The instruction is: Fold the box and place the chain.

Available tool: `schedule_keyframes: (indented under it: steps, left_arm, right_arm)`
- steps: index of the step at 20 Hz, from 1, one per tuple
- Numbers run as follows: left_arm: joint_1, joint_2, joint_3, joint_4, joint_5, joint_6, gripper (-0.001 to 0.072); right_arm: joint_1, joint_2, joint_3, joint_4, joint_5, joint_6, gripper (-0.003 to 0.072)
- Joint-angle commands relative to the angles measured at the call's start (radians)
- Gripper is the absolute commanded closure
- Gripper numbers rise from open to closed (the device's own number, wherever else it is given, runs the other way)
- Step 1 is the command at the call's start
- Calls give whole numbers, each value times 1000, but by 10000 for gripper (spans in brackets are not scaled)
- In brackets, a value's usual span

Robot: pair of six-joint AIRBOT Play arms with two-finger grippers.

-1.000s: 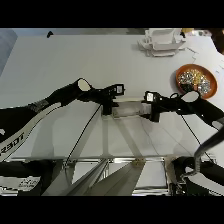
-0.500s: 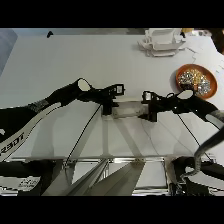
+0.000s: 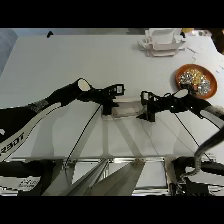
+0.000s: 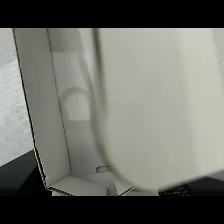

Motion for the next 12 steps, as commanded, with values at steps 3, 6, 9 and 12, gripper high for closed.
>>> schedule_keyframes:
  steps: [3, 6, 9, 12]
  left_arm:
    - [0, 0, 0, 0, 1, 0, 698]
    - [0, -1, 0, 0, 1, 0, 698]
    - [0, 0, 0, 0, 1, 0, 698]
    - [0, 0, 0, 0, 1, 0, 698]
  right_arm:
    - [12, -17, 2, -2, -14, -2, 121]
    - [12, -27, 2, -3, -11, -2, 160]
    - [12, -32, 2, -3, -11, -2, 180]
    - [12, -32, 2, -3, -11, -1, 253]
